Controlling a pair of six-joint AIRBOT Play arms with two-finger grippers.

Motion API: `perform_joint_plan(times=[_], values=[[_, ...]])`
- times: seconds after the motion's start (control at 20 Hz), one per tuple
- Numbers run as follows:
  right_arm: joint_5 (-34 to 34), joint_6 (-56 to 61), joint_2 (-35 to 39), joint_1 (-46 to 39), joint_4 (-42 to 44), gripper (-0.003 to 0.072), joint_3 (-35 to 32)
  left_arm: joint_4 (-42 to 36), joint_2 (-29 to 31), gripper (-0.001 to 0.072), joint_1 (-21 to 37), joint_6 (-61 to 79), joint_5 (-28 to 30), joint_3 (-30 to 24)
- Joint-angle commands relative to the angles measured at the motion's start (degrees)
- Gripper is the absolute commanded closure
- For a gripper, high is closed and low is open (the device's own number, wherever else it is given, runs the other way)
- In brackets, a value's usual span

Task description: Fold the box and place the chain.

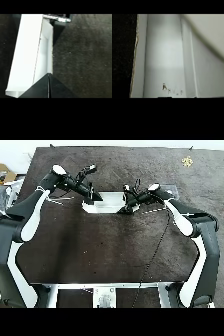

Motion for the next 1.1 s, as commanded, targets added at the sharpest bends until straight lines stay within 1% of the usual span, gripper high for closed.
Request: perform_joint_plan(times=[0.0, 0.25, 0.35, 0.5, 0.75, 0.85, 0.9, 1.05], values=[[-0.02, 0.00, -0.04, 0.04, 0.02, 0.0368, -0.02, 0.13, -0.17, 0.0700, -0.13, -0.11, 6.84, -0.66], [-0.02, 0.00, -0.04, 0.04, 0.02, 0.0368, -0.02, -0.35, -0.24, 0.0700, -0.13, -0.28, 14.25, -4.02], [-0.02, 0.00, -0.04, 0.04, 0.02, 0.0368, -0.02, -3.41, -0.24, 0.0700, -0.13, 0.35, 16.63, -4.81], [-0.02, 0.00, -0.04, 0.04, 0.02, 0.0368, -0.02, -9.11, -0.24, 0.0699, -0.11, 3.21, 16.57, -4.79], [-0.02, 0.00, -0.04, 0.04, 0.02, 0.0368, -0.02, -8.96, -0.24, 0.0699, -0.13, 3.10, 16.41, -4.81], [0.00, 0.00, -0.04, 0.04, 0.02, 0.0368, -0.02, -8.96, -0.24, 0.0699, -0.13, 3.08, 17.38, -5.73], [-0.02, 0.00, -0.04, 0.04, 0.04, 0.0368, -0.02, -8.94, -0.24, 0.0699, -0.13, 3.10, 18.67, -6.69], [-0.02, 0.00, -0.04, 0.04, 0.02, 0.0368, -0.02, -8.96, -0.24, 0.0699, -0.13, 3.15, 24.90, -9.60]])
